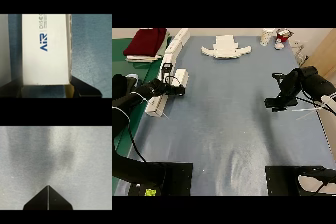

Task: Fold the box.

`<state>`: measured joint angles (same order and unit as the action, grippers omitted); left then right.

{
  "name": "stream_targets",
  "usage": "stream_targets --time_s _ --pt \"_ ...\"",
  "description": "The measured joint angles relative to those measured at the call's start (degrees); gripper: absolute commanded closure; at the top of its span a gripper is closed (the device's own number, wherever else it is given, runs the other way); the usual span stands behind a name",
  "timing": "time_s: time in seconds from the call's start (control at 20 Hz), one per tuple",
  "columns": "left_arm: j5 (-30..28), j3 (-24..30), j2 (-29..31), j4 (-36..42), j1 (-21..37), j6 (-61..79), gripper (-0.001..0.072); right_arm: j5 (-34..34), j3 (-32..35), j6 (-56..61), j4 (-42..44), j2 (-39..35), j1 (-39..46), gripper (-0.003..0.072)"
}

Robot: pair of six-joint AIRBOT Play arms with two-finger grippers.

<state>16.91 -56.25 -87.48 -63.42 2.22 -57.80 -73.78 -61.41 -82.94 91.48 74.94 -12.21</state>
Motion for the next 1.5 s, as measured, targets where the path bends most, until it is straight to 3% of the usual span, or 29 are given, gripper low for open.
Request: stream_targets --time_s 0.65,0.7,0.75,1.15,1.5 --pt "0.04 0.00 0.00 0.07 0.00 0.11 0.0251 0.00 0.00 0.00 0.02 0.00 0.00 0.0680" --pt "0.04 0.00 0.00 0.11 0.00 0.13 0.0095 0.00 0.00 0.00 0.02 0.00 0.00 0.0679" --pt "0.20 0.02 0.00 0.11 0.00 0.17 0.0006 0.00 0.00 0.00 0.00 0.00 0.00 0.0680" --pt "0.74 0.00 0.20 0.22 0.00 0.13 0.0005 0.00 0.00 0.00 0.00 0.00 0.00 0.0680" --pt "6.27 -0.13 2.84 0.07 0.42 0.09 0.0006 0.00 0.00 0.00 0.00 0.00 0.00 0.0680"
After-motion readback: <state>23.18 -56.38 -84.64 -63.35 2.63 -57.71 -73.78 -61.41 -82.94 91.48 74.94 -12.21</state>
